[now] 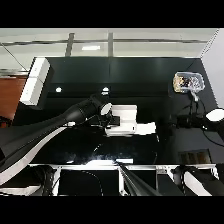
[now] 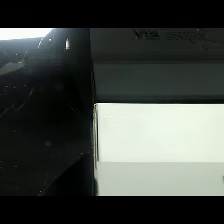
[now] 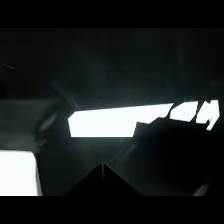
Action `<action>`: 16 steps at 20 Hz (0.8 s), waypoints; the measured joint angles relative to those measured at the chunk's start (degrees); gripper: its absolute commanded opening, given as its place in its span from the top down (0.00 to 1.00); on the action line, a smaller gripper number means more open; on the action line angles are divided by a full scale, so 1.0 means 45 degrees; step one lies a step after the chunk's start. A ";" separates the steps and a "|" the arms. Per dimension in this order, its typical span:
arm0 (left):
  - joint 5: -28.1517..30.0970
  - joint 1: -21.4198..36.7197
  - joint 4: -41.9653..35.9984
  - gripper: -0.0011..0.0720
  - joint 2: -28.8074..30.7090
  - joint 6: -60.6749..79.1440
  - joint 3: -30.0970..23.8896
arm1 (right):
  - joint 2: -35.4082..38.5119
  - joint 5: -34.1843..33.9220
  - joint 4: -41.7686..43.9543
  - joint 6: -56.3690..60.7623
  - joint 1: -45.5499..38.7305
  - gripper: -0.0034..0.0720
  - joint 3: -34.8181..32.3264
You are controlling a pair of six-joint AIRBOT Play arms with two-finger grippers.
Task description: Fold the box and place the chain.
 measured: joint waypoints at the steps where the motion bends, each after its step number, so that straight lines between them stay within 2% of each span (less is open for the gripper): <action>1: 0.0000 0.0000 0.0000 0.95 0.0000 0.0000 0.0000 | -0.0272 0.0233 0.0330 0.0170 -0.0034 0.95 -0.0131; 4: 0.0000 0.0000 0.0000 0.95 0.0000 0.0000 0.0000 | -0.1443 0.0826 0.1642 -0.0092 0.0500 0.95 -0.0364; 7: -0.0005 0.0000 0.0000 0.95 0.0000 -0.0005 0.0000 | -0.2535 0.1180 0.3390 -0.1457 0.1365 0.95 -0.0452; 11: -0.0015 0.0000 0.0000 0.95 0.0000 -0.0010 0.0000 | -0.3143 0.1821 0.5435 -0.3759 0.1909 0.94 -0.0131; 12: -0.0015 0.0000 0.0000 0.95 0.0000 -0.0010 0.0000 | -0.3191 0.2025 0.5552 -0.4046 0.1953 0.91 0.0097; 13: -0.0015 0.0000 0.0000 0.95 0.0000 -0.0010 0.0000 | -0.3240 0.2278 0.5605 -0.4279 0.1991 0.50 0.0379; 14: -0.0015 0.0000 0.0000 0.95 0.0000 -0.0010 0.0000 | -0.3274 0.2574 0.5600 -0.4401 0.2016 0.16 0.0636; 16: -0.0015 0.0000 0.0000 0.95 0.0000 -0.0015 0.0000 | -0.3313 0.3225 0.5561 -0.4459 0.2055 0.13 0.1112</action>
